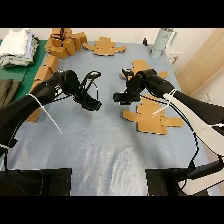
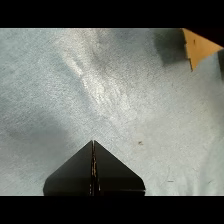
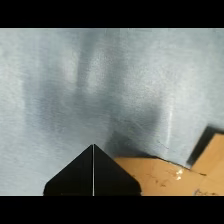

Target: Fold the box.

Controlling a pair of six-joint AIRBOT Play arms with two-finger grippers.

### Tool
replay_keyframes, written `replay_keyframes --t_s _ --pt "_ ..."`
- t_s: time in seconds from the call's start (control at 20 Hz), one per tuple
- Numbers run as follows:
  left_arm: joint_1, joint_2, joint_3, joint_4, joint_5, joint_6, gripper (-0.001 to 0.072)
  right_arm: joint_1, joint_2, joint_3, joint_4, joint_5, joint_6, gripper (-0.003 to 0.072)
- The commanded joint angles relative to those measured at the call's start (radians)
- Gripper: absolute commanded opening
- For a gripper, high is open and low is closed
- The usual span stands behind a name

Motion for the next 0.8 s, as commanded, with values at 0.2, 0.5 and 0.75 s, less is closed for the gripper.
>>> replay_keyframes --t_s 0.2,0.5,0.75 --pt "-0.001 -0.002 0.0 -0.011 0.011 0.0 0.0013 -0.101 -0.001 0.153 -0.151 -0.174 0.014 0.0078" --pt "0.0 -0.003 0.0 -0.068 0.015 0.0 0.0014 -0.552 -0.009 0.231 -0.357 -0.478 -0.185 0.0378" --pt "-0.001 -0.003 0.0 -0.192 -0.012 0.006 0.0014 -0.962 -0.032 0.132 -0.064 -0.509 -0.351 0.044"
